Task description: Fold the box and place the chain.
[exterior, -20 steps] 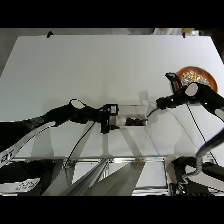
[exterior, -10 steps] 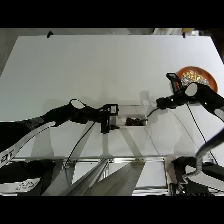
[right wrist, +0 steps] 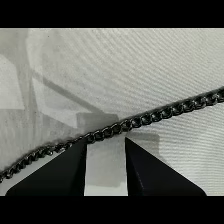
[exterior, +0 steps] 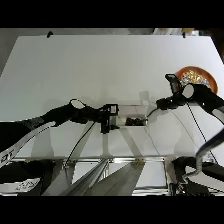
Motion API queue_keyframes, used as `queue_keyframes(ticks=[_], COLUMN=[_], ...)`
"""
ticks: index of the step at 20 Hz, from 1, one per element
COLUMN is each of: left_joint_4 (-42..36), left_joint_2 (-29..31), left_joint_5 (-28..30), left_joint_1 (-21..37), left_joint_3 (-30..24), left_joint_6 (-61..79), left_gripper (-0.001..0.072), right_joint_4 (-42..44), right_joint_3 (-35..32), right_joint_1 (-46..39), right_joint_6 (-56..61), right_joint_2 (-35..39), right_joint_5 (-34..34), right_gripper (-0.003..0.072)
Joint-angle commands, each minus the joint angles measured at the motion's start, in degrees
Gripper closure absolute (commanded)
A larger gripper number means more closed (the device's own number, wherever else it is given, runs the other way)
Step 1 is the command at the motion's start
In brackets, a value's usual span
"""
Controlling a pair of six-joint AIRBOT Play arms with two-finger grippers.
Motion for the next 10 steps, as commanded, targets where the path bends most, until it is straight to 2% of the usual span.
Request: queue_keyframes(ticks=[1, 7, 8, 10], left_joint_4=[0.0, 0.0, 0.0, 0.0], left_joint_2=[0.0, 0.0, 0.0, 0.0], left_joint_5=[0.0, 0.0, 0.0, 0.0], left_joint_1=[0.0, 0.0, 0.0, 0.0], left_joint_3=[0.0, 0.0, 0.0, 0.0], left_joint_6=[0.0, 0.0, 0.0, 0.0], left_gripper=[0.0558, 0.0558, 0.0558, 0.0558], right_joint_4=[-0.7, -0.7, -0.7, -0.7], right_joint_3=[0.0, 0.0, 0.0, 0.0], right_joint_1=[0.1, 0.1, 0.1, 0.1], right_joint_6=[0.6, 0.6, 0.6, 0.6], right_joint_2=[0.0, 0.0, 0.0, 0.0], right_joint_5=[-0.9, -2.4, -2.3, -2.1], right_gripper=[0.0466, 0.0472, 0.0541, 0.0551])
